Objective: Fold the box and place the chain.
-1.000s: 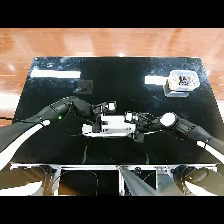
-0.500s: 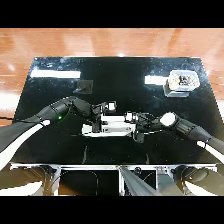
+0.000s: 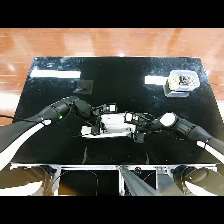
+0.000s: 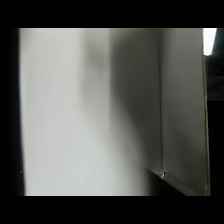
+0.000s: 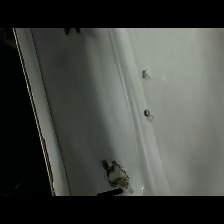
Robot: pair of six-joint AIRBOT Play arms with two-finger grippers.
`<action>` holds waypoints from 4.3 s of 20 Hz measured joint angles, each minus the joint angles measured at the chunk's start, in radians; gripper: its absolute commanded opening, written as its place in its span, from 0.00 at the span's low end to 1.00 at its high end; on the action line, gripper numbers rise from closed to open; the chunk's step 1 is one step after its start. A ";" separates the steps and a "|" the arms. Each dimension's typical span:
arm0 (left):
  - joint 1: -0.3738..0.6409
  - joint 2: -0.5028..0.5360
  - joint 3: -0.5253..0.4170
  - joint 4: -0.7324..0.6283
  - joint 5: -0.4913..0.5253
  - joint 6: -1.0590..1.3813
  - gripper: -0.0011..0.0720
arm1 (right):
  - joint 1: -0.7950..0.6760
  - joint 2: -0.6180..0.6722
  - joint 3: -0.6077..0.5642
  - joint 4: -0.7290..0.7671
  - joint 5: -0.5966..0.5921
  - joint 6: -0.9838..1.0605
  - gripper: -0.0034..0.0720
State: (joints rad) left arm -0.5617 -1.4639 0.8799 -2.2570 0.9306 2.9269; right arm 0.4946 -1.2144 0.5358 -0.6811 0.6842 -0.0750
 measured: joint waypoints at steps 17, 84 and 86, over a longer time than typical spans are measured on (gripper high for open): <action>0.001 0.046 0.067 0.123 0.027 -0.188 0.85 | 0.000 0.000 0.000 -0.001 -0.020 0.045 0.77; -0.220 0.371 -0.407 0.025 -0.897 -0.758 0.04 | 0.000 0.000 0.000 -0.004 -0.023 0.069 0.77; -0.182 0.427 -0.407 0.056 -0.824 -0.758 0.04 | 0.000 0.000 0.000 -0.004 -0.023 0.069 0.77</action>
State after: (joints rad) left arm -0.7441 -1.0367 0.4728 -2.2009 0.1066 2.1693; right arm 0.4950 -1.2144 0.5362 -0.6853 0.6617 -0.0063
